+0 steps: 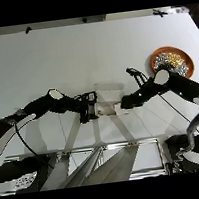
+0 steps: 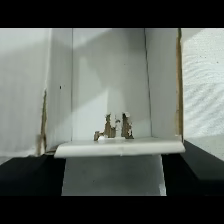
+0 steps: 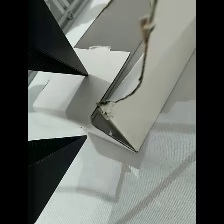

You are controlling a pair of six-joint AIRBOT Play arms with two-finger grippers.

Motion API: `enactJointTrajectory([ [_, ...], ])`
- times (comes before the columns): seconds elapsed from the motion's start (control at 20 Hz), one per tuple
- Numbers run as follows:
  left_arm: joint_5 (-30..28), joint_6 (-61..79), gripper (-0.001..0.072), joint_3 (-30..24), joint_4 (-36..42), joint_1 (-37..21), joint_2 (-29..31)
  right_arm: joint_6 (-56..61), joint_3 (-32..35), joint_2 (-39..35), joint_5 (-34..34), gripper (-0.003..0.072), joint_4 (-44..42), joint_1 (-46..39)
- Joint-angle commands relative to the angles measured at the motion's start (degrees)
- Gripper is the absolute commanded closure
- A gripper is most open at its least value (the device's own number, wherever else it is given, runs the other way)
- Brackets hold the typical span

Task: Fold the box and place the chain.

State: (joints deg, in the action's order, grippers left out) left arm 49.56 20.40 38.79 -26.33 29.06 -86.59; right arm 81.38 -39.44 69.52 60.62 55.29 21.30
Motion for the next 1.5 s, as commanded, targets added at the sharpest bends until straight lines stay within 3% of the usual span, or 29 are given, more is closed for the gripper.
enactJointTrajectory([
  [0.0, -0.02, -0.07, 0.0507, 0.04, 0.11, -0.02, 0.0, 8.7, -0.66, 0.02, -0.98, 0.027, 5.16, 3.48],
  [0.2, 0.0, -0.09, 0.0507, 0.04, 0.11, -0.04, 0.0, 17.05, -1.22, 0.02, -3.72, 0.0269, 5.09, 4.83],
  [0.45, 0.0, -0.07, 0.0507, 0.04, 0.11, -0.02, 0.0, 18.29, -2.93, 0.02, -1.7, 0.027, 5.51, 4.81],
  [0.7, -0.02, -0.09, 0.0507, 0.04, 0.11, -0.02, 0.0, 22.99, -3.08, 0.02, -4.02, 0.0272, 6.05, 6.75],
  [1.05, 0.0, -0.07, 0.0507, 0.04, 0.11, -0.04, 0.0, 46.31, -6.75, 0.76, -6.16, 0.0272, 26.53, 16.35],
  [1.45, 0.0, -0.07, 0.0507, 0.04, 0.11, -0.02, 0.0, 55.12, -10.23, 7.89, -2.95, 0.0272, 33.42, 22.03],
])
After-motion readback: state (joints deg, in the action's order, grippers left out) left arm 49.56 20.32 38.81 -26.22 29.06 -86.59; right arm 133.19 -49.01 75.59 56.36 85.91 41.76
